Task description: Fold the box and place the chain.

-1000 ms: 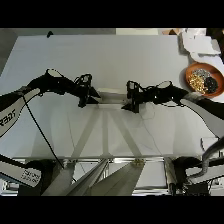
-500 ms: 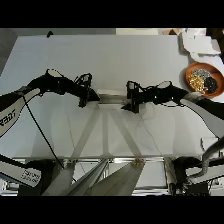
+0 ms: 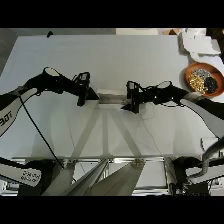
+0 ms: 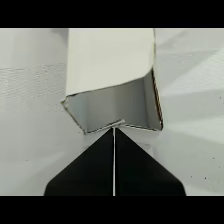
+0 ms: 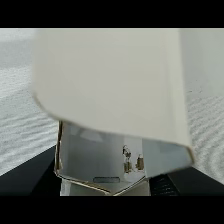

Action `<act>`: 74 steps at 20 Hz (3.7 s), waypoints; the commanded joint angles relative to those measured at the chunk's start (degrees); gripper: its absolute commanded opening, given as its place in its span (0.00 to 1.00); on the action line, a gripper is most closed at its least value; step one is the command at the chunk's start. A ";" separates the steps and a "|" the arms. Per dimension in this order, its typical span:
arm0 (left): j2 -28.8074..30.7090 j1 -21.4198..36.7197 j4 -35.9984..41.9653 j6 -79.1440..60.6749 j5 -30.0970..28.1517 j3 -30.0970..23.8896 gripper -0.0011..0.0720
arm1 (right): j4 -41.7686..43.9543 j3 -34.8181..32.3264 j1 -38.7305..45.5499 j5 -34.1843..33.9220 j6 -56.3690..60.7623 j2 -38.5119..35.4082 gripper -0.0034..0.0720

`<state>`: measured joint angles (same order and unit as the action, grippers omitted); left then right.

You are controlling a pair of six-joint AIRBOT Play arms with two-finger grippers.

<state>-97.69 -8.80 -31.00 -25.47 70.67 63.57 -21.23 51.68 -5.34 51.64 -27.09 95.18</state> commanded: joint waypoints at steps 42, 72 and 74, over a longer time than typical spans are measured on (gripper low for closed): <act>7.61 -1.42 -12.35 83.58 -12.81 -7.78 0.30 | 0.02 0.04 0.00 0.00 0.02 0.00 0.53; 8.15 -2.91 -4.92 73.50 -11.39 -7.80 0.97 | 0.04 0.04 0.00 0.00 0.02 0.00 0.53; 7.93 -3.45 -4.87 73.50 -12.79 -7.80 0.94 | 0.02 0.04 0.00 0.00 0.02 0.00 0.53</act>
<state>-89.12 -11.49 -36.29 47.79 59.07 55.77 -21.21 51.68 -5.34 51.62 -27.07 95.18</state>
